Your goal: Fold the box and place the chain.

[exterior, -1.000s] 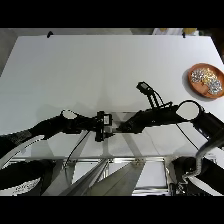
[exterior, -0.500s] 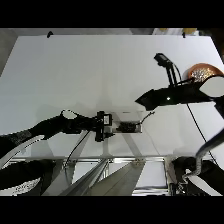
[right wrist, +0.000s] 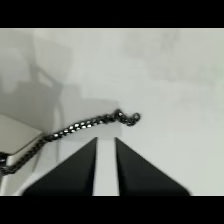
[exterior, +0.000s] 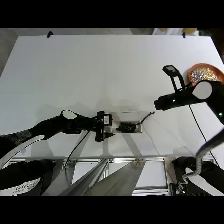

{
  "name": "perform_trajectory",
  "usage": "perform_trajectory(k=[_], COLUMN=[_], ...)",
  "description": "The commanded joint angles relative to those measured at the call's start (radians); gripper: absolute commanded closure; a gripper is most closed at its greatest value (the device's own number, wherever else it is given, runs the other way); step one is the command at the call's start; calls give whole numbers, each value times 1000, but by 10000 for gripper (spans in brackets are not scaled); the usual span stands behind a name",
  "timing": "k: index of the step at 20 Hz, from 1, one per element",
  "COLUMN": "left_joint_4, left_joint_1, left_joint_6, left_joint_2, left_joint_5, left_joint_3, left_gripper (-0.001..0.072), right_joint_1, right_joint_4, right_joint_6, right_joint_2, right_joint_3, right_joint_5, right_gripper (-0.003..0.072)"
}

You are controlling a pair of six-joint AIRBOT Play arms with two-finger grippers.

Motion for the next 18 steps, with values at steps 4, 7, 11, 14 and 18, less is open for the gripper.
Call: perform_trajectory(k=[4,7,11,14,18], left_joint_4=[0,0,0,0,0], left_joint_1=[-1,-1,-1,-1,-1], left_joint_6=[0,0,0,0,0], left_joint_2=[0,0,0,0,0], left_joint_5=[0,0,0,0,0], left_joint_3=[0,0,0,0,0], left_gripper=[438,438,438,438,438], right_joint_1=[-3,-3,18,77,87], right_joint_4=[-41,-41,-37,-42,-50], right_joint_6=[13,13,13,11,13], right_joint_2=[-16,-24,-62,-66,-66], right_joint_3=[-141,-144,-144,-144,-144], right_joint_5=[-164,-195,-218,-232,-238], right_gripper=[383,391,391,408,468])
